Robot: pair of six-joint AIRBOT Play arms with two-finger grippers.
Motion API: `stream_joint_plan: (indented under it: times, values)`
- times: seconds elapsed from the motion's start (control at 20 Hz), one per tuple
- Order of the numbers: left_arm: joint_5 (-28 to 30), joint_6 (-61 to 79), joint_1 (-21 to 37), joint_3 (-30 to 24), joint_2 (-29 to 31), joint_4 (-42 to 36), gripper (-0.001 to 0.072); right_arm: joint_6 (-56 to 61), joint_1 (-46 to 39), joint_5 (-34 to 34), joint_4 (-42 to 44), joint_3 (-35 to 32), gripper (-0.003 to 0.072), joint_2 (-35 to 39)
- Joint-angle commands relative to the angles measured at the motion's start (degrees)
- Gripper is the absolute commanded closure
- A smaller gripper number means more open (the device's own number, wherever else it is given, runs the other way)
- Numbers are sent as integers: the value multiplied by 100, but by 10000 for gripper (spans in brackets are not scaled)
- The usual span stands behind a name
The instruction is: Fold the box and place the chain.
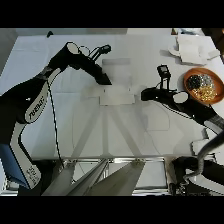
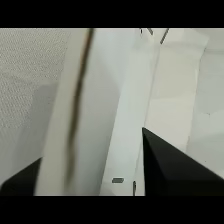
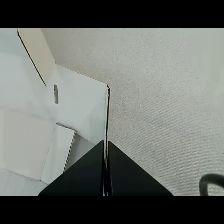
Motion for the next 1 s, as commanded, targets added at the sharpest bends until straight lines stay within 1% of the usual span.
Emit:
stream_joint_plan:
  times: [0.0,0.1,0.15,0.95]
  values:
    - [-98,251,-22,4,-2,48,514,0,7,4,2,-2,674,-2]
    - [-79,350,-22,4,-2,46,658,2,7,4,2,-2,674,-2]
    - [-83,455,-24,2,-2,46,694,2,7,4,0,-2,674,-2]
    - [-96,592,-15,4,15,46,694,2,7,4,2,-2,674,-2]
